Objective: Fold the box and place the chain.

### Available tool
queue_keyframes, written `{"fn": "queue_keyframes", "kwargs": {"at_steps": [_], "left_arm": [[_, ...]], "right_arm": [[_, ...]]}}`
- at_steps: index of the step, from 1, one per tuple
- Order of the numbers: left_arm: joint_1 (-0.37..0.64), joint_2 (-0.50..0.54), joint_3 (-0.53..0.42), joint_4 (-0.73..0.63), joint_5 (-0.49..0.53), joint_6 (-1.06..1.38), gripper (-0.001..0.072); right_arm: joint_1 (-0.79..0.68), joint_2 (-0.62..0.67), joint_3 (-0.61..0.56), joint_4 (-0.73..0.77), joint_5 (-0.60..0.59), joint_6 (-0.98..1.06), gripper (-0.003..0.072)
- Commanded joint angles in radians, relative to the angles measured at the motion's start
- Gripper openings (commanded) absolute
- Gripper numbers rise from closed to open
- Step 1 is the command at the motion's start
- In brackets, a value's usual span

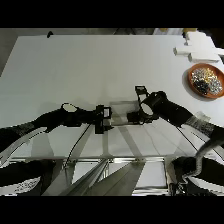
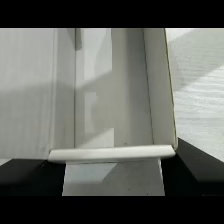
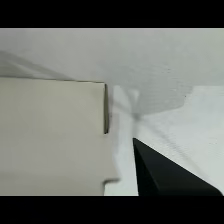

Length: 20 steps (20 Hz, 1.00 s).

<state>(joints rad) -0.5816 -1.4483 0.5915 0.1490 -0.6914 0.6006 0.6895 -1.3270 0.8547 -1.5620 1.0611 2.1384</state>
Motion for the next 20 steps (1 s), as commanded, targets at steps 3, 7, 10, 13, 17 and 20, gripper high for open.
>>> {"fn": "queue_keyframes", "kwargs": {"at_steps": [3,7,10,13,17,20], "left_arm": [[0.0,0.0,0.0,0.0,-0.001,0.002,0.0209],[0.0,0.0,0.0,0.0,-0.002,0.002,0.0208],[0.0,0.0,0.0,0.0,-0.001,0.002,0.0209],[0.0,0.0,0.0,0.001,-0.001,0.002,0.0209],[0.0,0.0,0.0,0.0,-0.001,0.002,0.0209],[0.0,0.0,0.0,0.0,-0.001,0.002,0.0209]], "right_arm": [[0.001,0.109,0.001,0.005,0.084,-0.244,0.0436],[-0.118,0.209,0.072,0.159,0.188,-0.386,0.0397],[-0.28,0.216,0.206,0.109,0.252,-0.491,0.0287],[-0.463,0.211,0.34,0.027,0.248,-0.604,0.0285],[-0.747,0.159,0.369,-0.024,0.111,-0.661,0.0258],[-0.914,0.061,0.369,-0.024,0.0,-0.686,0.0256]]}}
